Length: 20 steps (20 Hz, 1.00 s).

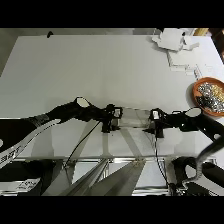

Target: Fold the box and place the chain.

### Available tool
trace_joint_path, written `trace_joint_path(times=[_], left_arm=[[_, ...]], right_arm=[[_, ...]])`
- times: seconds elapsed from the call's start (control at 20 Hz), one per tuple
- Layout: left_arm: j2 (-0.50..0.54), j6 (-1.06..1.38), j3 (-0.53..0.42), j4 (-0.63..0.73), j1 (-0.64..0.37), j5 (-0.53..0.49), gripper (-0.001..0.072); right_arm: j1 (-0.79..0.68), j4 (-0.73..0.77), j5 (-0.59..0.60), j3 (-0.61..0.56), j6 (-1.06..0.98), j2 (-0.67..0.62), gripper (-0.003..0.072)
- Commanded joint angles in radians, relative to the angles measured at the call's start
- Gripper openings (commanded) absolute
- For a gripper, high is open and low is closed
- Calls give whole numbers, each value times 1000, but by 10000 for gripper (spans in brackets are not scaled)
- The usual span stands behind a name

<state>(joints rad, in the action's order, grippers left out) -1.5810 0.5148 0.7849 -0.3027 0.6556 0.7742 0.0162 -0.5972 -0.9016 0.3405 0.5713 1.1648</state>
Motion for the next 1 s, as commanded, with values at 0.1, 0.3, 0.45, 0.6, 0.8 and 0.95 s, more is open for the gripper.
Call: trace_joint_path(times=[0.1, 0.3, 0.45, 0.6, 0.8, 0.95], left_arm=[[0, 0, 0, 0, 1, 0, 504], [0, 0, 0, -1, 1, 0, 504], [0, 0, 0, 0, 1, 0, 504], [0, 0, 0, 0, 1, 0, 504], [0, 0, 0, -1, 1, 0, 504], [0, 0, 0, 0, 1, 0, 504]], right_arm=[[0, 29, -1, 0, 6, 0, 397], [0, 17, -6, 0, -29, -4, 537], [0, -51, 8, 0, -119, -55, 666], [0, -176, 6, 0, -242, -153, 670], [0, -356, -3, 0, -446, -251, 670], [0, -462, -7, 0, -600, -336, 669]])
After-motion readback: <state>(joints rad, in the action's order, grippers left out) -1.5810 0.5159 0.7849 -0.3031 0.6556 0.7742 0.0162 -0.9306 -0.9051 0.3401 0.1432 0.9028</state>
